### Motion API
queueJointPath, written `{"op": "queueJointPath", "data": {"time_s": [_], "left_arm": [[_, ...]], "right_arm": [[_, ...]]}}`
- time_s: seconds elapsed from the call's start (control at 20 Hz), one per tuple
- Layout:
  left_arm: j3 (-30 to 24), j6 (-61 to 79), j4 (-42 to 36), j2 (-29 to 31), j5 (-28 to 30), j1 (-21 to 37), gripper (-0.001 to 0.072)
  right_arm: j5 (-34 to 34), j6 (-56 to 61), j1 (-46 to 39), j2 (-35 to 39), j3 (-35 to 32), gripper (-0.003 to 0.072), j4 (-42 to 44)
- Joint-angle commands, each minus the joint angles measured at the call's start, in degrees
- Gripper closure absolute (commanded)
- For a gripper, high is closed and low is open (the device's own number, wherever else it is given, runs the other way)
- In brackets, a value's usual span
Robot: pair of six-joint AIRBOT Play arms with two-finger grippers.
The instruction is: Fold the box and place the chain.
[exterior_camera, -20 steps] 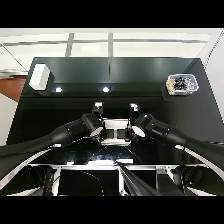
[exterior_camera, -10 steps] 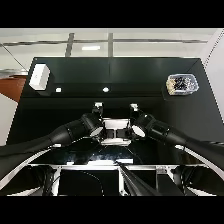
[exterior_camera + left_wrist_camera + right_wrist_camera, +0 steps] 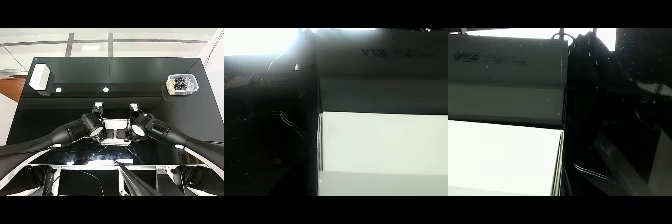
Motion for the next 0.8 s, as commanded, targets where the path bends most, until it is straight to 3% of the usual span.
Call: {"op": "queueJointPath", "data": {"time_s": [0.0,0.2,0.45,0.75], "left_arm": [[0.0,0.0,0.0,0.0,0.0,0.0,0.0680],[0.0,0.0,0.0,0.0,0.0,0.0,0.0679],[0.0,0.0,0.0,0.0,0.0,0.0,0.0680],[0.0,0.0,0.0,0.0,0.0,0.0,0.0680]], "right_arm": [[0.6,0.0,0.0,0.0,0.1,0.0497,-0.3],[0.5,0.0,0.0,0.0,0.2,0.0498,-0.3],[-0.7,0.0,0.0,0.0,0.2,0.0637,-0.2],[-1.1,-0.6,0.0,0.0,0.2,0.0637,-0.2]]}}
